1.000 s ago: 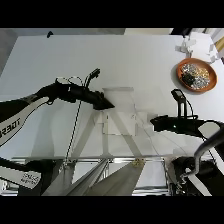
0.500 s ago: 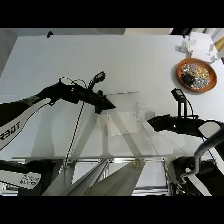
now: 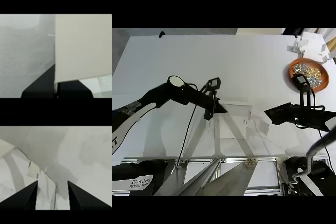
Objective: Fold the box and place the chain.
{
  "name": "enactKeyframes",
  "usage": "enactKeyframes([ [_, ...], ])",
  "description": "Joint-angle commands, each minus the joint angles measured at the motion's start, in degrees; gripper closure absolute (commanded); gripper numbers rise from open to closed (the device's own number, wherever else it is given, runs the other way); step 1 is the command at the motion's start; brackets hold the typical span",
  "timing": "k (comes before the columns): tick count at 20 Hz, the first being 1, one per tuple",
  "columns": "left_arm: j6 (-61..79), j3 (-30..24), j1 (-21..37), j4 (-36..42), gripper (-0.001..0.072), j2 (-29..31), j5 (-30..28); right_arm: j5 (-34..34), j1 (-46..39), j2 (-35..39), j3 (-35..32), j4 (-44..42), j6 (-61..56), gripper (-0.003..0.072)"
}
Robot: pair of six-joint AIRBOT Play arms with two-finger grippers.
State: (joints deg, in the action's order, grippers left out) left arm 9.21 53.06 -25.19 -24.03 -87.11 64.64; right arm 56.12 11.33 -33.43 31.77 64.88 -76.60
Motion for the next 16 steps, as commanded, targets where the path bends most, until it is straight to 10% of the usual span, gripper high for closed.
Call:
enactKeyframes([
  [1, 8.7, -5.0, -3.1, 4.2, 0.0712, 0.4, -9.2, 4.2, 0.0, 0.1, 1.6, 3.7, 0.0, 0.0274],
  [16, 16.3, -8.3, -4.2, 14.5, 0.071, -4.0, -14.1, 5.5, 0.0, 0.0, 1.5, 4.0, 0.1, 0.0282],
])
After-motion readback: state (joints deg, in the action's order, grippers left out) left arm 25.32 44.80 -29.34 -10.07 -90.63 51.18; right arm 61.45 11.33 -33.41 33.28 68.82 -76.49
